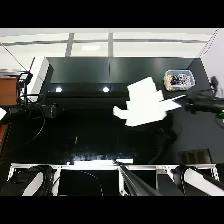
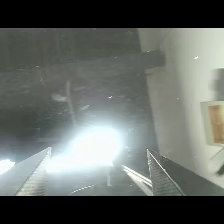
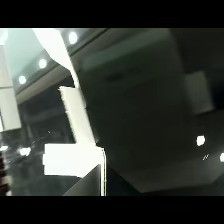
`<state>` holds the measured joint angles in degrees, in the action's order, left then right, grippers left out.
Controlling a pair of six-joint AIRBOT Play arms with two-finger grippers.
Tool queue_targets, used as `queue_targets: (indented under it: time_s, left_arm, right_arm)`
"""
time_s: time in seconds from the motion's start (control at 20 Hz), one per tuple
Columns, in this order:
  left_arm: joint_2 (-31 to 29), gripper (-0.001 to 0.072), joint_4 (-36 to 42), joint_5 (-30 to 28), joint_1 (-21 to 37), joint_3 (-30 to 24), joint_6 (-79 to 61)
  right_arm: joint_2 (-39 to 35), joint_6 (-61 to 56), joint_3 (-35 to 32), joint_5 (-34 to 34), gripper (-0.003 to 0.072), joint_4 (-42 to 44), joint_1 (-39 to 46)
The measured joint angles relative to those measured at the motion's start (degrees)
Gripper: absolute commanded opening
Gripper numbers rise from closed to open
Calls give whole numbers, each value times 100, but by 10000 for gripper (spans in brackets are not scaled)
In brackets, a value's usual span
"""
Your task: Fold the box and place the chain.
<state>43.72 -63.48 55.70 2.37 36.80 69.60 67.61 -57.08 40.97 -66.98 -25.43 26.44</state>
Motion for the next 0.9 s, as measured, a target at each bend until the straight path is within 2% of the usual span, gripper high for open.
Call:
queue_targets:
  time_s: [0.2,0.5,0.7,0.9]
  left_arm:
    - [153,705,667,42,-50,-68,-2]
    - [686,705,1355,83,-400,-247,-175]
    - [1274,705,1934,76,-490,-271,-459]
    - [2085,705,2938,66,-516,-275,-1139]
  right_arm:
    - [-1220,114,-1067,1766,16,341,-1687]
    - [-2608,481,-2269,3847,16,466,-3923]
    - [-2920,570,-2546,4586,16,490,-4839]
    - [-3001,564,-2627,4868,16,490,-5130]
